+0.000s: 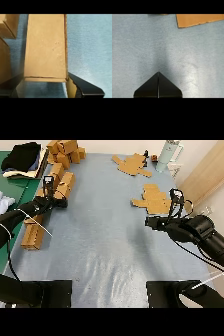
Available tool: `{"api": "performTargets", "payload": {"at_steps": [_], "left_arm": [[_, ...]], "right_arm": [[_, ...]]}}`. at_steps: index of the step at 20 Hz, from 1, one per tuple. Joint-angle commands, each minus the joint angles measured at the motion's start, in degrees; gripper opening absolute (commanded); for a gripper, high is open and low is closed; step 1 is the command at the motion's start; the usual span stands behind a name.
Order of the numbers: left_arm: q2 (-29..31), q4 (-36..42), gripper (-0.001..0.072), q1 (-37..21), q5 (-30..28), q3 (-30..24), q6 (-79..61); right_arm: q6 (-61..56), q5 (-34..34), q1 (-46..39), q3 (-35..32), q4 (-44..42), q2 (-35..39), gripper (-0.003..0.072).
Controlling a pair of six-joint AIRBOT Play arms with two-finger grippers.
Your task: Fold the box.
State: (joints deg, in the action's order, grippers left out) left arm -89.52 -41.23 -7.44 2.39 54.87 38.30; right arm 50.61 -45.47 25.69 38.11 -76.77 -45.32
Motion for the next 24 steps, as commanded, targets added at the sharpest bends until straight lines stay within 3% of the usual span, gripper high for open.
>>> {"api": "performTargets", "payload": {"at_steps": [1, 8, 11, 12, 13, 14, 16, 19, 24], "left_arm": [[0.1, -0.2, 0.0704, -1.2, 2.6, 0.1, -0.4], [6.5, -0.7, 0.0704, -9.2, 26.4, 0.1, -0.3], [10.4, -2.5, 0.0703, -9.9, 34.4, 0.1, -0.3], [11.8, -2.4, 0.0618, -9.6, 38.2, 0.1, -0.3], [13.2, -2.0, 0.0241, -8.8, 43.4, 0.1, -0.4], [14.4, -2.1, 0.0015, -7.3, 47.2, 0.3, -0.9], [16.8, -2.1, 0.0014, -2.1, 51.2, 1.1, -1.3], [18.9, -3.5, 0.0014, 9.3, 50.6, 4.9, 6.1], [15.1, -21.5, 0.0013, 26.6, 52.2, 15.6, 29.0]], "right_arm": [[0.0, 0.0, 0.0, 0.0, 0.0, 0.0, 0.0004], [3.0, -0.6, 0.0, 0.0, -0.3, 0.0, 0.0004], [3.1, -2.5, 0.0, 0.0, -0.7, -0.2, 0.0004], [4.6, -2.6, 0.0, 0.0, -1.7, -0.5, 0.0004], [8.2, -3.0, 0.0, 0.2, -3.7, -1.2, 0.0003], [12.2, -4.3, 0.0, 0.8, -6.1, -2.6, 0.0005], [16.2, -7.7, 0.0, 3.9, -8.2, -7.4, 0.0005], [20.1, -8.8, 0.0, 12.1, -8.1, -16.2, 0.0005], [26.2, -16.4, -1.0, 31.1, -14.3, -31.8, 0.0005]]}}
